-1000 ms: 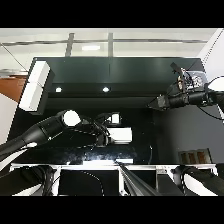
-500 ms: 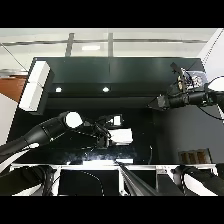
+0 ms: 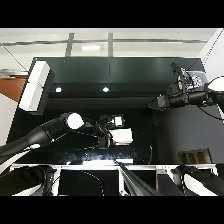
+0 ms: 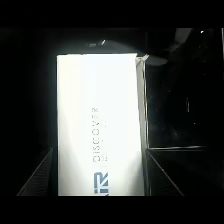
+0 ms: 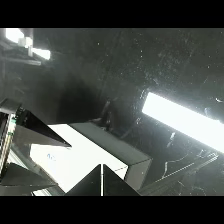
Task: Fold the box and place the chain.
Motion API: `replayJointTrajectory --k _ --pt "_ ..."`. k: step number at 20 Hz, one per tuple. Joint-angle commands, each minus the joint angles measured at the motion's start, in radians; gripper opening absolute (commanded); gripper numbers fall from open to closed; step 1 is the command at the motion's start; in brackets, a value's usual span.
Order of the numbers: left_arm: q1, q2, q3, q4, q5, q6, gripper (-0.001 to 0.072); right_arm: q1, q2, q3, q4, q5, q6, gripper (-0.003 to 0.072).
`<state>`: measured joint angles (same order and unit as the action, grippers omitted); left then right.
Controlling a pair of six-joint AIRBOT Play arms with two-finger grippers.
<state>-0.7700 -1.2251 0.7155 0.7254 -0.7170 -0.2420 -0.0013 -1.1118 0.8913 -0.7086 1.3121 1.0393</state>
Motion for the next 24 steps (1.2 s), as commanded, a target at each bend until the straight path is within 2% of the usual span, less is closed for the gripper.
replayJointTrajectory --k 1,9,12,15,24 --pt "-0.002 0.000 0.000 0.001 0.003 -0.026 0.0709 -0.001 0.001 0.001 0.000 0.000 0.000 0.0034" --pt "-0.004 0.000 0.000 0.001 0.002 -0.055 0.0712 -0.001 0.001 0.001 0.000 0.000 0.000 0.0034" --pt "-0.029 0.000 0.000 0.038 0.005 -0.056 0.0712 -0.001 0.001 0.001 0.000 0.000 0.001 0.0034" --pt "-0.048 0.002 0.000 0.087 0.035 -0.158 0.0713 -0.001 0.001 0.001 0.001 0.001 0.001 0.0034" --pt "-0.053 -0.010 -0.002 0.126 0.054 -0.225 0.0714 -0.001 0.001 0.001 0.001 0.000 0.004 0.0034"
